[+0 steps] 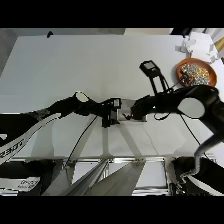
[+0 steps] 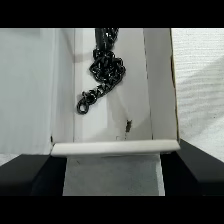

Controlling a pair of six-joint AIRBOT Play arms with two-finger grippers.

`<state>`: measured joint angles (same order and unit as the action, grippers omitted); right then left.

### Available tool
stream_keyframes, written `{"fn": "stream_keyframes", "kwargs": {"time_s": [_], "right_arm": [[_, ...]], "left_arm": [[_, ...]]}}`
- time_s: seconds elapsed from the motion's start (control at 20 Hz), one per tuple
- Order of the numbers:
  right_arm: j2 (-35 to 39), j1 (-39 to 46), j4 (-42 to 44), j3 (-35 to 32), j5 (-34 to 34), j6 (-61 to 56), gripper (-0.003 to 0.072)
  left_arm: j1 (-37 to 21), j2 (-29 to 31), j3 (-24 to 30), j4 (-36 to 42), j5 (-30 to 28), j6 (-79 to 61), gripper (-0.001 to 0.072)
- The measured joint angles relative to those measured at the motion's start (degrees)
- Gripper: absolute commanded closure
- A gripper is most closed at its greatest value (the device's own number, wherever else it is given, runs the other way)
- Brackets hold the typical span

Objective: Fold the box and place the chain.

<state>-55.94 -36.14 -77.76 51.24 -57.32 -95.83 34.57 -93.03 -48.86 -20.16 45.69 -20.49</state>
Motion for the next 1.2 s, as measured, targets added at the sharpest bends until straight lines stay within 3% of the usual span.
{"fn": "stream_keyframes", "kwargs": {"time_s": [0.15, 0.25, 0.55, 0.85, 0.95, 1.1, 1.2], "right_arm": [[-2.84, -0.76, 0.20, -2.58, 2.01, -0.15, 0.0661], [-4.57, -1.03, 0.68, -3.85, 2.71, -0.15, 0.0440], [0.04, 1.68, 5.68, -4.31, 2.19, 4.72, 0.0427], [6.75, 19.08, 0.72, -2.67, -2.10, 6.08, 0.0426], [4.70, 24.76, -3.34, -2.49, -1.86, 6.78, 0.0395], [-2.73, 29.81, -7.04, -1.77, -0.76, 7.39, 0.0282], [-9.33, 31.17, -8.46, 0.02, -0.15, 7.61, 0.0282]], "left_arm": [[-0.02, 0.00, 0.00, 0.00, 0.00, -0.02, 0.0576], [-0.02, 0.00, 0.00, 0.00, 0.00, -0.02, 0.0576], [-0.02, 0.00, 0.00, 0.00, 0.00, 0.00, 0.0576], [-0.02, 0.00, 0.00, 0.00, 0.00, 0.00, 0.0576], [0.00, 0.00, 0.00, 0.00, 0.00, 0.00, 0.0576], [-0.02, 0.00, 0.00, 0.00, 0.00, 0.00, 0.0576], [0.00, 0.00, 0.00, 0.00, 0.00, -0.02, 0.0576]]}}
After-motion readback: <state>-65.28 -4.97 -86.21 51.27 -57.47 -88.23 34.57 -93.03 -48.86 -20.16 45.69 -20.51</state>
